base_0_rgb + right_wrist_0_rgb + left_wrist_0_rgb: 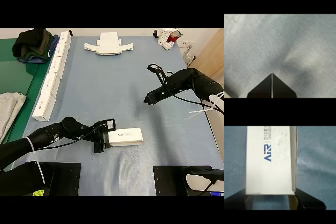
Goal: Fold the box.
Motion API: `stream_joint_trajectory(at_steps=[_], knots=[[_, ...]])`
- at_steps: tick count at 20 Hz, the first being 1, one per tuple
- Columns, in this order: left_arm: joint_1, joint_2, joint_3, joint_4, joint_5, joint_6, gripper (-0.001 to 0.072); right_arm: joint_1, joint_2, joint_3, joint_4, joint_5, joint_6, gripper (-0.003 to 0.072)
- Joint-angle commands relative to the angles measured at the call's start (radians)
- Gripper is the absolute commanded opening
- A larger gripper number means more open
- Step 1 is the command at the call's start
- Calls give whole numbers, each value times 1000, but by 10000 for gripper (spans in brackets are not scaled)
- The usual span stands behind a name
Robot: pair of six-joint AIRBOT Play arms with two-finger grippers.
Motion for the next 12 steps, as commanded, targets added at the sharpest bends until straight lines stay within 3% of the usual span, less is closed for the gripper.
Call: stream_joint_trajectory(at_steps=[1, 3, 5, 8, 12], knots=[[3, 51, 32, 74, 113, -254, 446, -1, -1, 1, 0, 0, -2, 7], [39, 58, 58, 194, 248, -486, 446, -1, -1, 1, -1, 0, -2, 7], [127, 39, 97, 312, 298, -653, 446, -1, -1, 2, -2, 0, -2, 7], [320, -61, 200, 421, 260, -798, 446, -1, -1, 2, -3, 0, -2, 7], [548, -258, 407, 456, 141, -877, 446, -1, -1, 1, -3, 0, -2, 7]])
